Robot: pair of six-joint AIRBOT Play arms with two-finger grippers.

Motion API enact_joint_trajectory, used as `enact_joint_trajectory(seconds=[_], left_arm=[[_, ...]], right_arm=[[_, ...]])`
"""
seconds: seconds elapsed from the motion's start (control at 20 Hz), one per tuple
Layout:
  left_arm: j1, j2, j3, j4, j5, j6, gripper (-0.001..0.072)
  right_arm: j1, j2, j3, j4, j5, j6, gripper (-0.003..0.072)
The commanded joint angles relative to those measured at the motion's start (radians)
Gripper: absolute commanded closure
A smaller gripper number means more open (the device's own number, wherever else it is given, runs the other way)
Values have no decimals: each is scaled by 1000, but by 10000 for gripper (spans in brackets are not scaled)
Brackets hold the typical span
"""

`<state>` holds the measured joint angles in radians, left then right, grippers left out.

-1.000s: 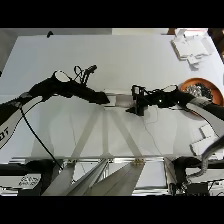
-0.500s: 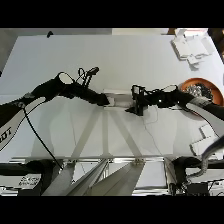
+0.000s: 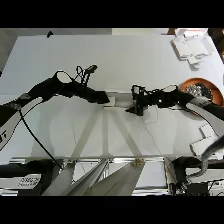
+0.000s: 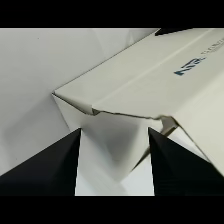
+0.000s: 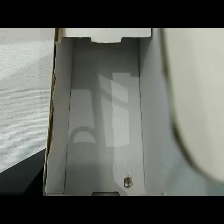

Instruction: Fold the box and place the chain.

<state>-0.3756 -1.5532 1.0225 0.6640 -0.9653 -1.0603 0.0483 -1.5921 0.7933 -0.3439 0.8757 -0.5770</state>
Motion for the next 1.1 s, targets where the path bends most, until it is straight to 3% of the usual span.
enact_joint_trajectory(seconds=[0.0, 0.15, 0.25, 0.35, 0.6, 0.9, 1.0, 1.05], left_arm=[[-1, 16, 0, 0, -29, -78, 270], [-13, 16, 0, 7, -26, -109, 330], [-27, 16, 0, 20, -1, -117, 331], [-43, 16, 0, 90, 21, -166, 370], [-81, 16, 1, 353, 25, -338, 370], [-101, 17, 11, 364, 23, -363, 367], [-106, 17, 24, 364, 18, -385, 312], [-108, 17, 33, 365, 11, -384, 171]], right_arm=[[0, 0, 0, 0, 0, 0, 161], [0, 0, 0, 0, 0, 0, 161], [0, 0, 0, 0, 0, 0, 161], [0, 0, 0, 0, 0, 0, 161], [0, 0, 0, 0, 0, 0, 161], [0, 0, 0, 0, 0, 0, 161], [0, 0, 0, 0, 0, 0, 161], [0, 0, 0, 0, 0, 0, 161]])
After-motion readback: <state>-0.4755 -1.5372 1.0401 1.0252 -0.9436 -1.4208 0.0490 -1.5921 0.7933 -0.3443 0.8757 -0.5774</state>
